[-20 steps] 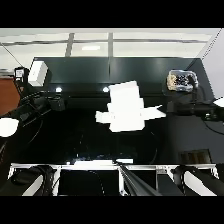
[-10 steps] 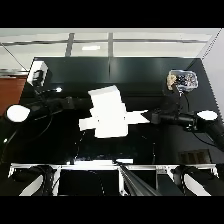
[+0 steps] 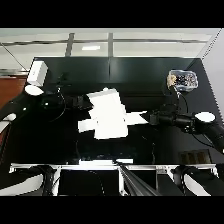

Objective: Fold the box and place the chain.

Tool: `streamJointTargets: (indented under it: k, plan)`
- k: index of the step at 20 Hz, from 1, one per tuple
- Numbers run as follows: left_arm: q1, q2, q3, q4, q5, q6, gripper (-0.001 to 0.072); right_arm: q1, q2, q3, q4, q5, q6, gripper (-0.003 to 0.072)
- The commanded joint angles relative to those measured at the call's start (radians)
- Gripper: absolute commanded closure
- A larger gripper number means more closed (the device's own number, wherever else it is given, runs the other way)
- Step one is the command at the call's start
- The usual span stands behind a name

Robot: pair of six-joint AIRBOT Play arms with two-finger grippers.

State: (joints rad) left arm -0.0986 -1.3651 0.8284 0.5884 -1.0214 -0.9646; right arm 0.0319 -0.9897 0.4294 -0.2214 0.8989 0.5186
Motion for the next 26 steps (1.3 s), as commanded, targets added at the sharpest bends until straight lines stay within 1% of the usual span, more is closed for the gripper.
streamJointTargets:
  k: [1, 2, 4, 6, 7, 8, 9, 10, 11, 12, 13, 15, 16, 17, 18, 19, 20, 21, 22, 23, 25, 26]
  plan:
    - [0.007, -0.128, 0.064, -0.059, -0.148, 0.131, 0.0002, 0.002, 0.0, 0.0, 0.0, -0.002, 0.018, 0.0669]
    - [0.007, -0.149, 0.076, -0.071, -0.147, 0.143, 0.0001, 0.002, 0.001, 0.0, 0.0, -0.002, 0.021, 0.0669]
    - [0.005, -0.184, 0.091, -0.153, -0.177, 0.243, 0.0002, 0.002, 0.001, 0.0, 0.0, -0.001, 0.026, 0.0669]
    - [0.005, -0.221, 0.104, -0.271, -0.266, 0.394, 0.0002, 0.002, 0.0, 0.0, 0.0, 0.002, 0.028, 0.0669]
    - [0.005, -0.24, 0.112, -0.299, -0.306, 0.437, 0.0002, 0.002, 0.0, 0.0, 0.0, 0.004, 0.028, 0.0669]
    - [0.002, -0.256, 0.123, -0.288, -0.34, 0.454, 0.0002, 0.002, 0.0, 0.0, 0.0, 0.005, 0.029, 0.0669]
    - [0.0, -0.277, 0.137, -0.245, -0.378, 0.477, 0.0002, 0.002, 0.0, 0.0, 0.0, 0.005, 0.031, 0.0669]
    - [-0.003, -0.292, 0.151, -0.183, -0.394, 0.49, 0.0002, 0.002, 0.0, 0.0, 0.0, 0.005, 0.032, 0.0669]
    - [-0.006, -0.303, 0.167, -0.109, -0.391, 0.49, 0.0038, 0.002, 0.0, 0.0, 0.0, 0.005, 0.036, 0.0669]
    - [-0.01, -0.308, 0.181, -0.061, -0.39, 0.491, 0.0116, 0.002, 0.0, 0.0, -0.001, 0.006, 0.039, 0.0669]
    - [-0.014, -0.311, 0.192, -0.041, -0.39, 0.5, 0.0164, 0.002, 0.0, 0.0, -0.011, 0.009, 0.045, 0.0669]
    - [-0.035, -0.311, 0.206, -0.051, -0.39, 0.563, 0.0299, 0.002, 0.001, 0.0, -0.055, 0.014, 0.076, 0.0669]
    - [-0.051, -0.311, 0.215, -0.049, -0.388, 0.593, 0.0385, 0.002, 0.0, 0.0, -0.081, 0.014, 0.104, 0.0669]
    - [-0.069, -0.311, 0.227, -0.043, -0.379, 0.603, 0.0506, 0.002, 0.001, 0.0, -0.105, 0.014, 0.126, 0.0669]
    - [-0.084, -0.311, 0.238, -0.037, -0.365, 0.606, 0.0598, 0.002, 0.001, 0.0, -0.117, 0.013, 0.138, 0.0669]
    - [-0.092, -0.311, 0.247, -0.038, -0.356, 0.627, 0.0654, 0.002, 0.001, 0.0, -0.13, 0.013, 0.15, 0.0668]
    - [-0.097, -0.311, 0.256, -0.038, -0.346, 0.637, 0.0681, 0.002, 0.001, 0.001, -0.146, 0.013, 0.161, 0.0626]
    - [-0.097, -0.311, 0.265, -0.038, -0.341, 0.637, 0.0682, 0.001, 0.001, 0.005, -0.173, 0.013, 0.169, 0.0352]
    - [-0.095, -0.31, 0.275, -0.037, -0.344, 0.635, 0.0683, 0.001, 0.001, 0.021, -0.214, 0.021, 0.18, 0.0145]
    - [-0.092, -0.303, 0.285, -0.025, -0.357, 0.601, 0.0684, -0.005, 0.001, 0.055, -0.28, 0.051, 0.185, 0.0045]
    - [-0.089, -0.263, 0.286, 0.029, -0.375, 0.561, 0.0686, -0.029, 0.001, 0.156, -0.394, 0.172, 0.185, 0.0047]
    - [-0.089, -0.233, 0.276, 0.031, -0.359, 0.565, 0.0687, -0.035, 0.001, 0.205, -0.438, 0.229, 0.185, 0.0048]
